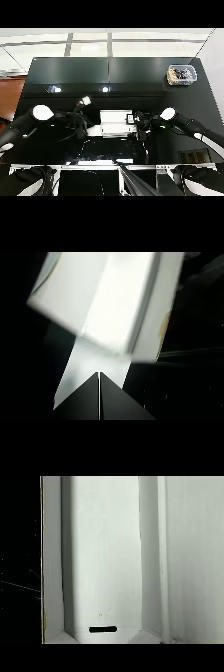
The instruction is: Fold the box and place the chain.
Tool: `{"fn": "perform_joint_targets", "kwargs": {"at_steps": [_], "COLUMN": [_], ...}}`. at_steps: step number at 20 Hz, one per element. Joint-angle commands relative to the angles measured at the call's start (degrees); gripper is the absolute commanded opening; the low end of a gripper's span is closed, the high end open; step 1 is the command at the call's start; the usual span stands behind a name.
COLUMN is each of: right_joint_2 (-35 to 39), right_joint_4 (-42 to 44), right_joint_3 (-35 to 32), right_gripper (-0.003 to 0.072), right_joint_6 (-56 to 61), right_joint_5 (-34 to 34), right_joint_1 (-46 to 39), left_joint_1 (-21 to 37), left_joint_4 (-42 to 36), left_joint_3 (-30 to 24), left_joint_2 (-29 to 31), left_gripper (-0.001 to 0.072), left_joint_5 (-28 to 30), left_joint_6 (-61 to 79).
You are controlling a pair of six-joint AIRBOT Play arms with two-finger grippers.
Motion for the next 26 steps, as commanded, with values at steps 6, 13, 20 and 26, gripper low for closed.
{"fn": "perform_joint_targets", "kwargs": {"at_steps": [6, 13, 20, 26], "right_joint_2": [0.00, 0.00, 0.00, 0.00], "right_joint_4": [0.02, 0.02, 0.00, 0.00], "right_joint_3": [-0.02, -0.02, -0.02, -0.02], "right_gripper": [0.0317, 0.0316, 0.0317, 0.0317], "right_joint_6": [0.00, 0.00, 0.00, 0.00], "right_joint_5": [0.02, 0.04, 0.04, 0.02], "right_joint_1": [-0.02, -0.02, -0.02, -0.02], "left_joint_1": [28.65, 22.40, 11.43, 11.43], "left_joint_4": [-2.60, -15.39, -17.90, -23.47], "left_joint_3": [-5.84, -8.33, -5.38, -0.63], "left_joint_2": [-0.42, -14.67, -18.03, -18.03], "left_gripper": [0.0029, 0.0026, 0.0027, 0.0207], "left_joint_5": [-17.11, -10.56, -6.49, -13.73], "left_joint_6": [-38.95, -31.61, -28.89, -20.87]}}
